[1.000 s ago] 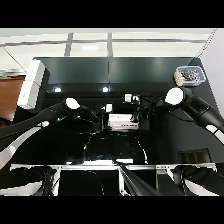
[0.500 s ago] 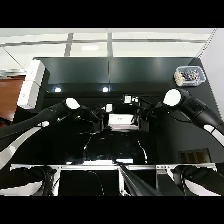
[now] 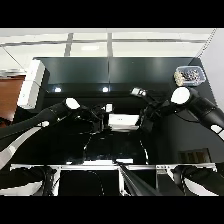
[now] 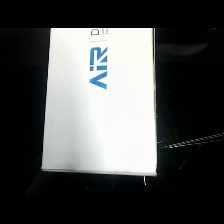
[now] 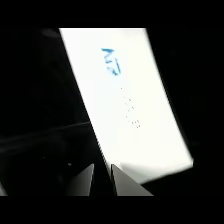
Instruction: Fold the box and place the chain.
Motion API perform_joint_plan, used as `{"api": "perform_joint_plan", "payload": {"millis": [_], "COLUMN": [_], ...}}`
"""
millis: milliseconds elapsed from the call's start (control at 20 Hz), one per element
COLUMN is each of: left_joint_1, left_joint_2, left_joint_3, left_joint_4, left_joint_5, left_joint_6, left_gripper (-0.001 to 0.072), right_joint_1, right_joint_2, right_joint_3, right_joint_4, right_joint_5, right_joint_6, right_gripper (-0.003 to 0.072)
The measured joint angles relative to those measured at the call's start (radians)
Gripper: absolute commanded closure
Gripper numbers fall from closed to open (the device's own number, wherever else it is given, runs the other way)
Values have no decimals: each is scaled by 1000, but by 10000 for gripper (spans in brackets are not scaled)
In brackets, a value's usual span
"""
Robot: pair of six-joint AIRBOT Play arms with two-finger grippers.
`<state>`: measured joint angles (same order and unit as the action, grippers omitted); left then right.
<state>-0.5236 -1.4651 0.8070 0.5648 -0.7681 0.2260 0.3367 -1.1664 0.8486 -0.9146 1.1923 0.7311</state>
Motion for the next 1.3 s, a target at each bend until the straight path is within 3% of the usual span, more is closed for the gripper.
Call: {"api": "perform_joint_plan", "payload": {"millis": [50, 200, 450, 600, 950, 1200, 1250, 1300], "left_joint_1": [0, 0, 0, 0, 1, 1, 2, 4], "left_joint_2": [0, 0, 0, 0, 0, 0, 1, 6], "left_joint_3": [0, 0, 0, 0, 0, 0, 0, 0], "left_joint_4": [0, 0, 0, -1, -1, -1, 0, 7], "left_joint_5": [0, 0, 0, 0, -2, -1, -2, -2], "left_joint_6": [0, 0, -1, -1, -5, 0, -3, -20], "left_gripper": [407, 407, 407, 407, 408, 399, 234, 24], "right_joint_1": [-16, -43, -58, -59, -62, -120, -147, -183], "right_joint_2": [4, 12, -11, -68, -154, -93, -62, -25], "right_joint_3": [-24, -101, -150, -158, -157, -88, -72, -60], "right_joint_4": [35, 233, 431, 456, 458, 404, 388, 351], "right_joint_5": [11, 0, -173, -235, -244, -111, -69, -24], "right_joint_6": [62, 153, 223, 246, 228, 179, 175, 175], "right_gripper": [668, 668, 668, 668, 668, 668, 668, 668]}}
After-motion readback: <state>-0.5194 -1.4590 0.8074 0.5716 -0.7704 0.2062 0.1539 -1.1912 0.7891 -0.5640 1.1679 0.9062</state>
